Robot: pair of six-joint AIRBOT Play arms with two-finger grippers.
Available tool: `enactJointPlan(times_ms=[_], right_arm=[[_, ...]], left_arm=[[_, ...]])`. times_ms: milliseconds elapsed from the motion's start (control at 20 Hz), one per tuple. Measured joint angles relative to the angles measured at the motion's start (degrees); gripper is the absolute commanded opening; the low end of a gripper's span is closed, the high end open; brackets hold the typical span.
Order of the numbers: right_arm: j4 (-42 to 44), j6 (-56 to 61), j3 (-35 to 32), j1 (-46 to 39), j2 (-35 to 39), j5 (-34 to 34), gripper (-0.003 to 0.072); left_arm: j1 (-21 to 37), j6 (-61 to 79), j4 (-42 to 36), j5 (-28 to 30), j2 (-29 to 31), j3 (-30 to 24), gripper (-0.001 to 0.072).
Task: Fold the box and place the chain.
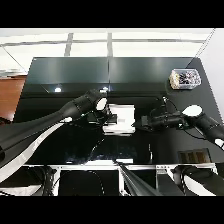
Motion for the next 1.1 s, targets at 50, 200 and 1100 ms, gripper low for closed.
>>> enactJointPlan(times_ms=[50,200,1100], right_arm=[[-2.7,2.9,1.2,1.7,0.0,-0.9,0.0371],[-11.5,12.0,5.0,6.9,0.0,-2.7,0.037],[-46.7,47.3,21.2,24.9,-12.3,-0.3,0.0362]], left_arm=[[0.0,0.0,0.0,0.0,0.0,0.0,0.003],[0.0,0.0,0.0,0.0,0.0,0.0,0.003],[0.0,0.0,0.0,0.0,0.0,0.0,0.0029]])
